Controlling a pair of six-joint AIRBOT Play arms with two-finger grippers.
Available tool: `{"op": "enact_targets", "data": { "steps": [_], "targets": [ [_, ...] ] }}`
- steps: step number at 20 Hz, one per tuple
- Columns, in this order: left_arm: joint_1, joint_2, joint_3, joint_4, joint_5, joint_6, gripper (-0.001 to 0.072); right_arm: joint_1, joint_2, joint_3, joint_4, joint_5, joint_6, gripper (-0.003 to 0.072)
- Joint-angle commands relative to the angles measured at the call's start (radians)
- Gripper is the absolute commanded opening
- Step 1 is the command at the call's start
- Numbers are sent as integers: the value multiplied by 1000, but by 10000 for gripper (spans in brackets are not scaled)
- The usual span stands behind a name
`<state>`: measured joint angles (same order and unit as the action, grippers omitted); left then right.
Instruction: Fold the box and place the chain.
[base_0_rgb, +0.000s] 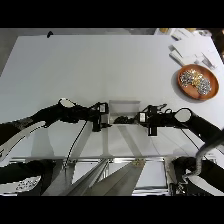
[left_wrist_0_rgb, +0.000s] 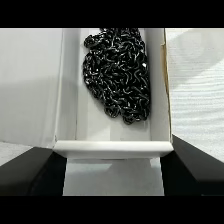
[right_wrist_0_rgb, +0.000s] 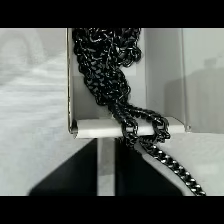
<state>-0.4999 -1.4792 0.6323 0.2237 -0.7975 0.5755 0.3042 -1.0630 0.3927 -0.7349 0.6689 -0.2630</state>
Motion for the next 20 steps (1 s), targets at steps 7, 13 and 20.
{"op": "enact_targets", "data": {
  "steps": [7, 13, 20],
  "targets": [
    [0, -1, 0, 0, 0, 0, 150, 1, 16, -1, -10, 19, 39, 103],
    [0, -1, 0, 0, 0, 0, 150, -18, 31, -1, -94, 23, 115, 182],
    [0, -1, 0, 0, 0, 0, 150, -69, 31, -1, 14, 37, 29, 186]
  ]
}}
